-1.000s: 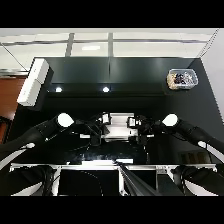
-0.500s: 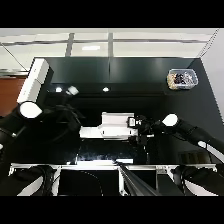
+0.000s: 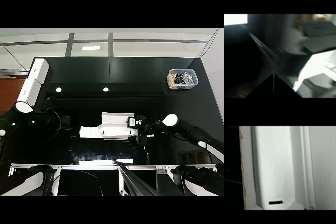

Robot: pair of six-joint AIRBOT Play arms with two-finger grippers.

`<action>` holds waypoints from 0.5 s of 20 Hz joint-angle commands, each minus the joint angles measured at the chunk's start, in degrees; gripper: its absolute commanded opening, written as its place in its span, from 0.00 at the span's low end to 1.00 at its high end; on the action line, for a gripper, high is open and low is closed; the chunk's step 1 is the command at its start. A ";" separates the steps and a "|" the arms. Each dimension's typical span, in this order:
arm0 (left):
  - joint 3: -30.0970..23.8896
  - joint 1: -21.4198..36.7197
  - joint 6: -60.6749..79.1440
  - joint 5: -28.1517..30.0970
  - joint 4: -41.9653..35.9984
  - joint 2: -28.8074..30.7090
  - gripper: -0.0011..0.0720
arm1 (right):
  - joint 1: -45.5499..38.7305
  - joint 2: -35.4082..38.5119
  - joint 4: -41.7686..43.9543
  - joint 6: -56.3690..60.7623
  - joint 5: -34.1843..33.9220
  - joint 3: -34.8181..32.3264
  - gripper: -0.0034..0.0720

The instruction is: Fold the box and place the chain.

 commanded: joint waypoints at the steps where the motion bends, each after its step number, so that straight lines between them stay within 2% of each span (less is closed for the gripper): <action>1: -0.50 -0.24 3.06 -4.31 -11.02 -7.91 0.05 | 0.02 0.02 0.00 -0.02 0.04 0.00 0.67; 5: -0.52 -5.05 6.71 -3.08 -14.80 -10.21 0.05 | 0.02 0.02 0.00 -0.02 0.04 0.00 0.67; 7: -0.48 -5.88 9.05 -2.95 -17.81 -10.21 0.05 | 0.02 0.02 0.00 -0.02 0.04 0.00 0.67; 10: -0.42 -5.88 10.32 -3.23 -18.34 -9.99 0.05 | 0.02 0.02 0.00 -0.02 0.04 0.00 0.67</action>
